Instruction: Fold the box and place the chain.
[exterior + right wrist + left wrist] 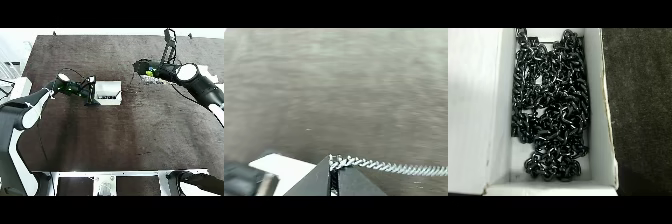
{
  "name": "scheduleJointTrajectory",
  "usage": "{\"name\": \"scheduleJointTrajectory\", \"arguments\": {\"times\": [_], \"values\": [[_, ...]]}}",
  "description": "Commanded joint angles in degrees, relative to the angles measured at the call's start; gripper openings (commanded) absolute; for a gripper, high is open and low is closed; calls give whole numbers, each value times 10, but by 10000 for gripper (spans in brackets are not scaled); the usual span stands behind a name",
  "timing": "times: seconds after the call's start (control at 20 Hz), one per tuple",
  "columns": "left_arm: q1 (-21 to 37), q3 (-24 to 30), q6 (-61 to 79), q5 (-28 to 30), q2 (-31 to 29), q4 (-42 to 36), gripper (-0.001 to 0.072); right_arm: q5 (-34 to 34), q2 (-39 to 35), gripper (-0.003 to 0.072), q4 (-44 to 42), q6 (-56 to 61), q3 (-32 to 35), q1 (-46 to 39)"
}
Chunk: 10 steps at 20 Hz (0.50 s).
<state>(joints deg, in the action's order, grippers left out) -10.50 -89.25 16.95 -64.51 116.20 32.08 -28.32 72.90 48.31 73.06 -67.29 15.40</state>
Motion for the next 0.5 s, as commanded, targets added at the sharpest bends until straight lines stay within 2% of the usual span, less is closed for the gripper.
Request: {"name": "scheduleJointTrajectory", "arguments": {"times": [0.0,0.25,0.45], "values": [[0,0,0,0,0,0,463,-7,-37,15,7,5,12,42],[0,0,0,0,0,0,462,9,-36,15,4,21,12,110],[0,0,0,0,0,0,463,21,-36,15,3,30,12,117]]}}
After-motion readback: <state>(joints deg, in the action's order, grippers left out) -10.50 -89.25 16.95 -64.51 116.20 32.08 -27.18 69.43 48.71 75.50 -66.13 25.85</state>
